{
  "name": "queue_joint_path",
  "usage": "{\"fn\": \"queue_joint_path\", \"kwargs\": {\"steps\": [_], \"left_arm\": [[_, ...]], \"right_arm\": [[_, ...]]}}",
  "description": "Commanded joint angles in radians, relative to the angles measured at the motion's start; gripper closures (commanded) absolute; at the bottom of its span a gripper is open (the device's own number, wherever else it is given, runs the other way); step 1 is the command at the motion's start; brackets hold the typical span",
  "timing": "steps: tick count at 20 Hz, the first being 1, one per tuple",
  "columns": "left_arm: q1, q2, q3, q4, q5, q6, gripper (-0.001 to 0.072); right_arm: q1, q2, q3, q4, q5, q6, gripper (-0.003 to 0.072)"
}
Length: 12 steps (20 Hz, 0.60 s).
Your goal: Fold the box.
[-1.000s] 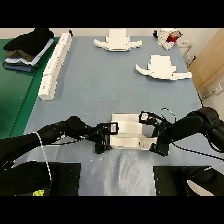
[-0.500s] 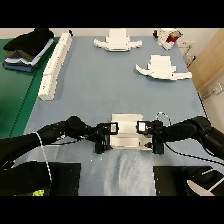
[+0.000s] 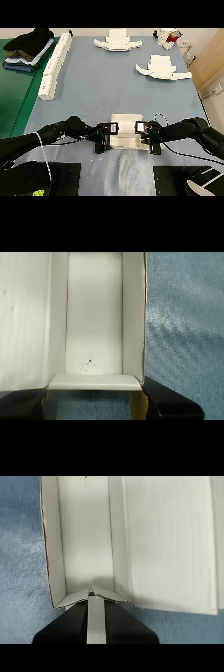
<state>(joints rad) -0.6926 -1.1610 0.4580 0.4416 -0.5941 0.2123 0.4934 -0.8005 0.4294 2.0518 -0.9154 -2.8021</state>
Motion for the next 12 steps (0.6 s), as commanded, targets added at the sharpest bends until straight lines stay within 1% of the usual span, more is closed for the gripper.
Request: {"fn": "queue_joint_path", "kwargs": {"steps": [1,4,5,6,7,8,12], "left_arm": [[0.0,0.0,0.001,0.0,0.0,0.0,0.0244],[0.0,0.0,0.001,0.0,0.0,0.0,0.0244],[0.0,0.0,0.001,0.0,0.0,0.0,0.0244],[0.0,0.0,0.001,0.0,0.0,0.0,0.0244],[0.0,0.0,0.001,0.0,0.0,0.0,0.0244],[0.0,0.0,0.001,0.0,0.0,0.0,0.0244],[0.0,0.0,0.001,0.0,0.0,0.0,0.0244]], "right_arm": [[0.002,-0.015,-0.001,0.048,0.011,-0.023,0.0538],[0.002,-0.041,0.0,0.078,0.025,-0.057,0.0536],[0.002,-0.042,0.0,0.08,0.025,-0.057,0.0519],[0.002,-0.042,0.0,0.082,0.026,-0.057,0.0385],[0.001,-0.042,0.0,0.085,0.026,-0.057,0.0102],[0.002,-0.042,0.0,0.085,0.024,-0.057,0.0009],[0.001,-0.042,0.0,0.085,0.02,-0.056,0.001]]}}
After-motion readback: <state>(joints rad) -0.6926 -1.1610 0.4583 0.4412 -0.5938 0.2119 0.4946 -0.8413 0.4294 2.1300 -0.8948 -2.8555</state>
